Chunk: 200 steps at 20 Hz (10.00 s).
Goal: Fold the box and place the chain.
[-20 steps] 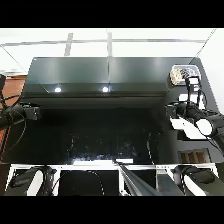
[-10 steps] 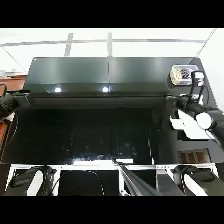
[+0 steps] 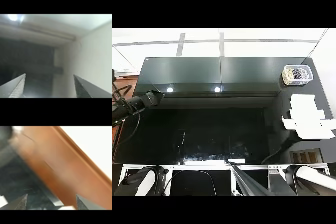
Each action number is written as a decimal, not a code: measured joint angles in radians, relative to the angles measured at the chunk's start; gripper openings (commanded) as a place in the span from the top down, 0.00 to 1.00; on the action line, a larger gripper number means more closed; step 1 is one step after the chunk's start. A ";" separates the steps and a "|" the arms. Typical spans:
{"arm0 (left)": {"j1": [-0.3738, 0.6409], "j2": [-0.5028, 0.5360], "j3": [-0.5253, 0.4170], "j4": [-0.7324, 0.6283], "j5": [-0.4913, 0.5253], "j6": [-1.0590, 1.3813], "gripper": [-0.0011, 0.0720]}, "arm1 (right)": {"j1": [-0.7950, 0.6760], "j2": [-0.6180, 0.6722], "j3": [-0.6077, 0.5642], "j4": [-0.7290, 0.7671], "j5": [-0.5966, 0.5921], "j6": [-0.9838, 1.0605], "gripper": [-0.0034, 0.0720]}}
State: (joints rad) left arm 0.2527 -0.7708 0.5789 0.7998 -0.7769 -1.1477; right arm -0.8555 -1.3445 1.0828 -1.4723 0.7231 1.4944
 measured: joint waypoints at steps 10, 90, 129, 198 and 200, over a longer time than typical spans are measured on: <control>0.000 -0.097 0.000 -0.045 -0.042 -0.057 0.03 | -0.200 -0.395 0.322 0.364 0.611 -0.547 0.41; -0.697 -0.632 0.363 -0.074 -0.216 1.007 0.95 | 0.623 0.449 -0.344 0.765 0.386 -0.724 0.04; -0.752 -0.734 0.378 0.033 -0.097 1.171 0.95 | 1.305 0.196 -0.561 0.858 -0.024 -1.656 0.04; -0.660 -0.499 0.414 0.201 -0.263 0.678 0.77 | 1.204 0.012 -0.459 0.882 0.029 -1.774 0.40; -0.657 -0.485 0.409 0.194 -0.355 0.583 0.94 | 1.204 0.012 -0.459 0.880 0.032 -1.776 0.40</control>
State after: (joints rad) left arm -0.4038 -1.2560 0.9882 0.9939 -1.1320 -0.5648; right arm 0.3481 -1.3327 0.6239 -0.5919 0.7547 -0.2813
